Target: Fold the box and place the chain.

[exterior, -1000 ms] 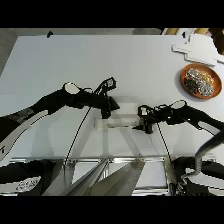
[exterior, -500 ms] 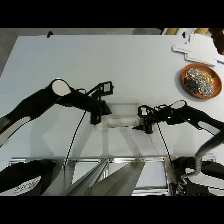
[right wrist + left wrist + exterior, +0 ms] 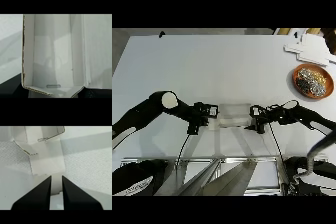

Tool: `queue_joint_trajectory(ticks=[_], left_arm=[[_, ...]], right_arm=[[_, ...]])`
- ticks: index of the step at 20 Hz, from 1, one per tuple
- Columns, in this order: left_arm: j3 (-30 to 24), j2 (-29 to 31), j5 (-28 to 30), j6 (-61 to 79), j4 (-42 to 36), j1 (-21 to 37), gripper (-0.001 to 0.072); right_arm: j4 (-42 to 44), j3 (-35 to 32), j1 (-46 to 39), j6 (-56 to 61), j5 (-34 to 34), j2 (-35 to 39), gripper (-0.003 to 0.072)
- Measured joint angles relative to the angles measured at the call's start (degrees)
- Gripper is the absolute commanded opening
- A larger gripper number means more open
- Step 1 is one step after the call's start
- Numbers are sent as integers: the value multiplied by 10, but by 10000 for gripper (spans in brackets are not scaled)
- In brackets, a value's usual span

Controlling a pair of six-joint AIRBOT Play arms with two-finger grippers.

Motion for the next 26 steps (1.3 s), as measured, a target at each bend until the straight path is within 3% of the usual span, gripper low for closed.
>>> queue_joint_trajectory(ticks=[8,18,21,26], left_arm=[[-14,-33,88,145,-70,0,273],[-15,-60,95,195,-132,-18,268],[-15,-62,100,195,-151,-21,147],[-15,-65,103,196,-172,-21,151]], right_arm=[[0,0,0,0,0,0,409],[0,0,0,0,0,0,409],[0,0,0,0,0,0,409],[0,0,0,0,0,0,409]])
